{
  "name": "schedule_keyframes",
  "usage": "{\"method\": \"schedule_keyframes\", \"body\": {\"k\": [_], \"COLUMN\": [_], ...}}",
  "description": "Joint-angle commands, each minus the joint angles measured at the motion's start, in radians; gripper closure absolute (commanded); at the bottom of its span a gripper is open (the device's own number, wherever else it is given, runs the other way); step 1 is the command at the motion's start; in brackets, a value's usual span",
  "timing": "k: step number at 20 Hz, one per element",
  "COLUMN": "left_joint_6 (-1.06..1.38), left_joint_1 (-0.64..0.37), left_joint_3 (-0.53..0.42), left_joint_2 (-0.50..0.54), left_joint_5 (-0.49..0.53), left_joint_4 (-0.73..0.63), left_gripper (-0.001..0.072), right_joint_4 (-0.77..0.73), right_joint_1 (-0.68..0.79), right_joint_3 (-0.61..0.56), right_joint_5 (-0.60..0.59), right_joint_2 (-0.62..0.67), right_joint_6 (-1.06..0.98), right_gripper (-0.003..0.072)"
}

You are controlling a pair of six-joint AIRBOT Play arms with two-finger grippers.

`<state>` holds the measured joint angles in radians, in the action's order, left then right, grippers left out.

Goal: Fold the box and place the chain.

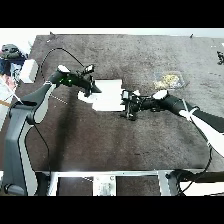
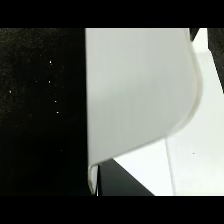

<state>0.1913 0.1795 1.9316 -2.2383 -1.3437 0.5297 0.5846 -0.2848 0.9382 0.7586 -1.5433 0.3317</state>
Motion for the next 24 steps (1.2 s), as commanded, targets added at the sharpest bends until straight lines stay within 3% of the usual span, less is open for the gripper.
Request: {"method": "schedule_keyframes", "body": {"k": [1, 7, 13, 14, 19, 24], "left_joint_6": [0.000, 0.000, 0.000, 0.000, 0.000, 0.000], "left_joint_1": [0.000, 0.000, 0.000, 0.000, 0.000, 0.000], "left_joint_3": [0.000, 0.000, 0.000, 0.000, 0.000, 0.000], "left_joint_2": [-0.001, -0.001, -0.001, -0.001, -0.001, -0.001], "left_joint_5": [0.001, 0.001, 0.001, 0.001, 0.001, 0.000], "left_joint_4": [0.000, 0.000, 0.000, 0.000, 0.000, -0.001], "left_gripper": [0.0697, 0.0697, 0.0697, 0.0697, 0.0697, 0.0697], "right_joint_4": [0.047, 0.037, 0.013, 0.014, 0.014, 0.003], "right_joint_1": [-0.063, -0.071, -0.057, -0.046, 0.013, 0.061], "right_joint_3": [0.000, 0.001, 0.002, 0.011, 0.093, 0.218], "right_joint_5": [-0.163, -0.339, -0.355, -0.342, -0.217, -0.095], "right_joint_2": [-0.025, -0.042, 0.026, 0.028, 0.019, -0.075], "right_joint_6": [-0.003, -0.089, -0.097, -0.096, -0.082, -0.082], "right_gripper": [0.0042, 0.0045, 0.0045, 0.0084, 0.0082, 0.0078]}}
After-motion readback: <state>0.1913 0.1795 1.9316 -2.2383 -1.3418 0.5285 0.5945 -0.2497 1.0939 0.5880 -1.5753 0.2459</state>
